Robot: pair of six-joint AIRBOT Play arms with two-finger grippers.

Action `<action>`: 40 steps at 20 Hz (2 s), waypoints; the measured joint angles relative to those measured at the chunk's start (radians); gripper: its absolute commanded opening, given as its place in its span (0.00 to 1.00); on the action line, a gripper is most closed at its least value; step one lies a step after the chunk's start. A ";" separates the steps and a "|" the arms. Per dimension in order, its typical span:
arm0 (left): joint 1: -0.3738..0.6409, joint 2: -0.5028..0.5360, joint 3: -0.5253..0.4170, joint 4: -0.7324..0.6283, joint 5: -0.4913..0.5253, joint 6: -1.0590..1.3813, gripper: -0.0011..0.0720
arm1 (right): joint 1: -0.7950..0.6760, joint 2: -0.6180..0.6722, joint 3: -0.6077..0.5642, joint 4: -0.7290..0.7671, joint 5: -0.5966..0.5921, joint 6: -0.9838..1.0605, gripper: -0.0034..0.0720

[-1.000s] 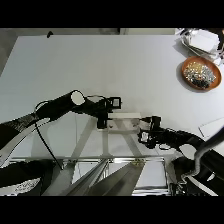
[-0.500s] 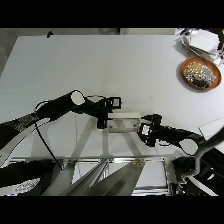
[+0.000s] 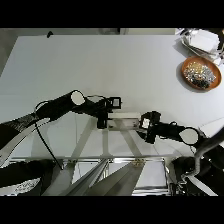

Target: Fold the box and place the chain.

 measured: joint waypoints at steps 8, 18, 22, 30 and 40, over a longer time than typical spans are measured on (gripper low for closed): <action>0.000 0.000 0.000 0.000 0.000 0.000 0.03 | -0.069 -0.005 0.019 0.023 0.080 -0.120 0.95; 0.000 0.000 0.000 0.000 -0.001 0.000 0.03 | -0.114 -0.105 0.031 0.137 0.101 -0.241 0.95; 0.000 0.000 0.000 0.000 0.000 0.000 0.03 | -0.116 -0.161 0.070 0.170 0.112 -0.285 0.95; 0.000 0.000 0.000 0.000 -0.001 0.000 0.03 | -0.117 -0.266 0.112 0.211 0.184 -0.382 0.90; 0.000 0.000 0.000 0.001 -0.003 0.002 0.03 | -0.117 -0.326 0.116 0.243 0.212 -0.468 0.79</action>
